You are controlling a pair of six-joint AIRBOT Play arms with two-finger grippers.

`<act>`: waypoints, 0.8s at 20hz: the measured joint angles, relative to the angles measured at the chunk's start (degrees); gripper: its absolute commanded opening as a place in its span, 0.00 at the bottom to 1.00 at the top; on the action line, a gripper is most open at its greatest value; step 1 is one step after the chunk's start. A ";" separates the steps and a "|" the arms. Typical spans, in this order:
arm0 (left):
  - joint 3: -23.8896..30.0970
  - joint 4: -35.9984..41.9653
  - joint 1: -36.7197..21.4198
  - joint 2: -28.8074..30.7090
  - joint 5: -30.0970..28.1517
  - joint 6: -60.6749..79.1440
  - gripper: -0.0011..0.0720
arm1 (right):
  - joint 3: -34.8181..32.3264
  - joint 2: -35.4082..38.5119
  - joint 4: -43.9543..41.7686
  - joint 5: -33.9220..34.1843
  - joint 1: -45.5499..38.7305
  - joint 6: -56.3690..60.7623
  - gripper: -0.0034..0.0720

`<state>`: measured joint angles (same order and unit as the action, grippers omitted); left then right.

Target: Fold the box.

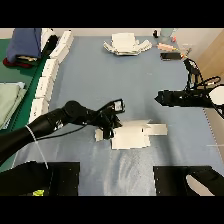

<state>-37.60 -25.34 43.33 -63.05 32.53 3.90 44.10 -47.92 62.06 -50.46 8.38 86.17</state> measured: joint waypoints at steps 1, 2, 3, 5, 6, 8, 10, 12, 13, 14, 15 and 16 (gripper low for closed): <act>0.98 0.52 1.36 0.31 -2.14 1.46 0.02 | 0.04 -0.07 -0.39 0.00 0.11 0.02 0.14; 1.70 1.09 2.27 0.46 -3.56 2.47 0.03 | 0.04 -0.15 -0.81 0.00 0.22 0.11 0.14; 2.29 1.53 3.04 0.61 -4.28 3.45 0.03 | 0.04 -0.20 -0.72 0.04 0.17 0.20 0.14; 2.95 2.01 3.58 0.76 -6.10 4.50 0.03 | 0.07 -0.28 -0.96 0.13 0.24 0.24 0.14; 3.15 2.10 3.56 0.83 -6.49 4.87 0.03 | 0.07 -0.31 -1.07 0.13 0.31 0.26 0.14; 3.37 2.08 2.62 0.90 -6.78 5.33 0.03 | 0.07 -0.35 -1.18 0.17 0.22 0.24 0.14; 3.26 1.84 0.59 0.94 -6.43 5.51 0.03 | 0.07 -0.33 -1.18 0.22 0.22 0.24 0.14; 2.36 1.81 -2.32 0.94 -2.32 5.53 0.03 | 0.07 -0.35 -1.38 0.09 0.35 0.22 0.14; 1.77 1.84 -3.87 0.94 0.20 5.53 0.03 | 0.07 -0.33 -1.38 0.13 0.31 0.22 0.14; 1.29 1.84 -5.18 0.94 2.25 5.53 0.03 | 0.07 -0.35 -1.31 0.11 0.31 0.22 0.14; 0.90 1.88 -6.36 0.94 4.00 5.57 0.03 | 0.07 -0.33 -1.36 0.11 0.31 0.22 0.14; 0.63 1.84 -7.28 0.90 5.20 5.73 0.03 | 0.07 -0.35 -1.42 0.11 0.33 0.22 0.14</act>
<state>-36.97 -23.51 36.05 -62.15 37.74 9.63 44.16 -48.27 60.64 -50.35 8.71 86.39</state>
